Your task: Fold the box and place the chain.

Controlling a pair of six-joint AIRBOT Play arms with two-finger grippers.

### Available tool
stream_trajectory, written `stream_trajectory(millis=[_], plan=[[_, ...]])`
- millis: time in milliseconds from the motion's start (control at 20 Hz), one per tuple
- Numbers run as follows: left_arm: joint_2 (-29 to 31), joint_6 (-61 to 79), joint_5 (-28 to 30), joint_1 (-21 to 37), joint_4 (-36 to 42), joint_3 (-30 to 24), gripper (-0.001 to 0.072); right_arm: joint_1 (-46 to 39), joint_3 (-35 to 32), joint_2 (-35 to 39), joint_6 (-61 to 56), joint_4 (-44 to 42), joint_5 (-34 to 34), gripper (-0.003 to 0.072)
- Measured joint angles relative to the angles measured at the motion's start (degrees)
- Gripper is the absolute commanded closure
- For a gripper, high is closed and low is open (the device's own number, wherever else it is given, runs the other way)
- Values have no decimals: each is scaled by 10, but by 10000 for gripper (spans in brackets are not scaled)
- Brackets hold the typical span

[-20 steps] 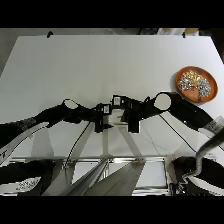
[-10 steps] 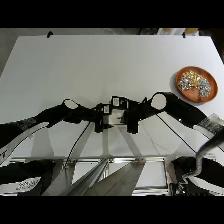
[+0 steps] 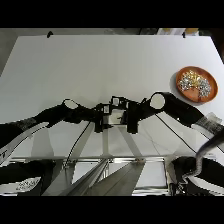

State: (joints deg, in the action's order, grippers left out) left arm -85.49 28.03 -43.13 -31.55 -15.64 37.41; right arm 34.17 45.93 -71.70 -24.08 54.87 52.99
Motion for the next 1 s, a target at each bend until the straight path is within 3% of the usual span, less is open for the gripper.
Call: stream_trajectory(millis=[350,700,1000], plan=[[0,0,0,0,0,0,320,-49,1,81,-52,11,2,670],[0,0,0,0,0,0,320,-214,1,112,-281,214,130,670],[0,0,0,0,0,0,320,-331,1,115,-447,271,182,671]])
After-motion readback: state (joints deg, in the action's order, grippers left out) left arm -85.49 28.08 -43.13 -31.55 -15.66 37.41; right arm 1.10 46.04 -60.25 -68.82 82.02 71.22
